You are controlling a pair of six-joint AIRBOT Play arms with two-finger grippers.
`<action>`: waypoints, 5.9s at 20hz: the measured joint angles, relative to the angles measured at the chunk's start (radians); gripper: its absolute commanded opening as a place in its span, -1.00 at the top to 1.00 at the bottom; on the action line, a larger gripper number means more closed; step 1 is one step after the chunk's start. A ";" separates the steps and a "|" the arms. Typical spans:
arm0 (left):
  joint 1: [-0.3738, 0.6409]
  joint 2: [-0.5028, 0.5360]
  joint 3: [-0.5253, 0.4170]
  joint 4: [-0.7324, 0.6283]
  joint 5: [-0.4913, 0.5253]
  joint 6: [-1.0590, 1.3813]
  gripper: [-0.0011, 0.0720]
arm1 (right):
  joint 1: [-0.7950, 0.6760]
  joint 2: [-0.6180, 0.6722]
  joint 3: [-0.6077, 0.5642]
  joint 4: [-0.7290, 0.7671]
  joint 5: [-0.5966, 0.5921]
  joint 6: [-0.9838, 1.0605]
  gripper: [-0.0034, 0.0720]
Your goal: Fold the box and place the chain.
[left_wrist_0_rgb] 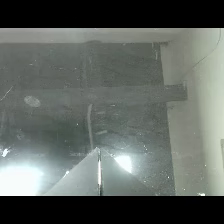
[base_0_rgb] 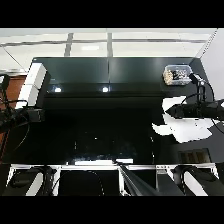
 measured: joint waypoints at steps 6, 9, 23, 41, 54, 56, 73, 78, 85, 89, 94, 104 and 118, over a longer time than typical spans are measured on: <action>0.000 0.000 0.000 0.000 0.000 0.000 0.91 | 0.000 0.000 0.000 0.000 0.000 0.000 0.86; 0.000 0.000 0.000 0.000 0.000 0.000 0.90 | 0.000 0.000 0.000 0.000 0.000 0.000 0.86; -0.001 -0.003 -0.004 -0.015 0.126 0.003 0.89 | 0.000 0.000 0.000 0.066 -0.174 0.002 0.85; -0.092 -0.280 -0.039 -0.135 0.324 0.015 -0.96 | -0.637 -0.553 0.504 -0.382 0.014 0.149 -0.95; -0.092 -0.283 -0.039 -0.213 0.322 0.015 -0.96 | -0.600 -0.702 0.568 -0.308 0.333 -0.117 0.87; -0.092 -0.283 -0.039 -0.216 0.319 0.014 -0.96 | -0.575 -0.629 0.534 -0.271 0.318 -0.117 0.87; -0.317 -0.719 0.159 -0.612 0.245 0.235 -0.96 | 0.215 0.006 -0.248 0.467 -0.472 -0.188 0.86; -0.312 -0.946 0.310 -0.716 0.153 0.300 -0.96 | 0.343 0.016 -0.298 0.494 -0.581 -0.180 0.86; -0.303 -1.149 0.443 -0.805 -0.208 0.610 0.03 | 0.373 0.018 -0.309 0.499 -0.595 -0.179 0.86; -0.303 -1.195 0.494 -0.750 -0.320 0.721 0.90 | 0.376 0.018 -0.309 0.494 -0.584 -0.179 0.83; -0.305 -1.207 0.540 -0.716 -0.370 0.800 0.91 | 0.367 0.021 -0.283 0.425 -0.540 -0.179 -0.96; -0.498 -0.930 0.282 -0.799 -0.075 0.997 0.91 | 0.347 0.023 -0.023 0.065 -0.235 -0.180 -0.96; -0.558 -0.987 0.260 -0.731 0.181 1.567 0.91 | 0.348 0.021 -0.117 -0.013 -0.156 -0.597 -0.96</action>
